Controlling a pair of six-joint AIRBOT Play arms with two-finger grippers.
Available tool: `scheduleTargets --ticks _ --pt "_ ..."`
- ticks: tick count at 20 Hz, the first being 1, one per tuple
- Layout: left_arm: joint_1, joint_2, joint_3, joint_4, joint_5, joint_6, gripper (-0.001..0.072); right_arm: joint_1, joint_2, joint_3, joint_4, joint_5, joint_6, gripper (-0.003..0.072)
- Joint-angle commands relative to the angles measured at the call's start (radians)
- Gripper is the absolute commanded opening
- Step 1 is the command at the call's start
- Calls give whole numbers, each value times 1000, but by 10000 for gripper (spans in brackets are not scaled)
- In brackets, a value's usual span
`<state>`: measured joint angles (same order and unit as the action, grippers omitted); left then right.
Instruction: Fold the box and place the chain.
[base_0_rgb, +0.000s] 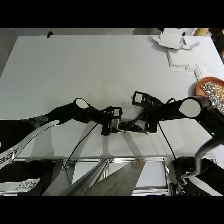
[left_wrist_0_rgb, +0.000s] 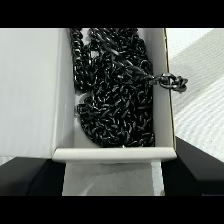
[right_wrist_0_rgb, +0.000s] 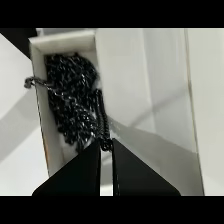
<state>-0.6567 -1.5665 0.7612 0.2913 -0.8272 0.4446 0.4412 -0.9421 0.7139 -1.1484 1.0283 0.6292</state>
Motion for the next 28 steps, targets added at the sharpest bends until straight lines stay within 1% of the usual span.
scheduleTargets --ticks 1,3,5,11,15,16,18,19,20,22,23,24,25,27,28 --pt "0 0 0 0 0 0 273 -36 -3 91 -128 206 134 11" --pt "0 0 0 0 0 0 273 -61 -3 135 -138 312 134 11" --pt "0 0 0 0 0 0 273 -73 -3 142 -140 344 167 11" --pt "0 0 0 0 0 0 273 -74 -3 142 -119 344 202 11" --pt "0 0 0 0 0 0 273 -73 -3 142 8 322 200 13" --pt "0 0 0 0 0 0 273 -72 -3 142 15 311 200 40" --pt "0 0 0 0 0 0 273 -72 -4 143 10 282 167 250" --pt "0 0 0 0 0 0 273 -72 -7 154 8 281 147 267" --pt "0 0 0 0 0 0 273 -73 -19 180 5 288 146 267" --pt "0 0 0 0 0 0 273 -74 -62 269 -14 303 146 264" --pt "0 0 0 0 0 0 273 -74 -94 322 -31 293 143 204" --pt "0 0 0 0 0 0 273 -78 -128 371 -45 277 126 76" --pt "0 0 0 0 0 0 273 -94 -170 418 -43 253 118 11" --pt "0 0 0 0 0 0 273 -132 -246 463 -43 167 121 11" --pt "0 0 0 0 0 0 273 -145 -276 463 -44 137 121 11"
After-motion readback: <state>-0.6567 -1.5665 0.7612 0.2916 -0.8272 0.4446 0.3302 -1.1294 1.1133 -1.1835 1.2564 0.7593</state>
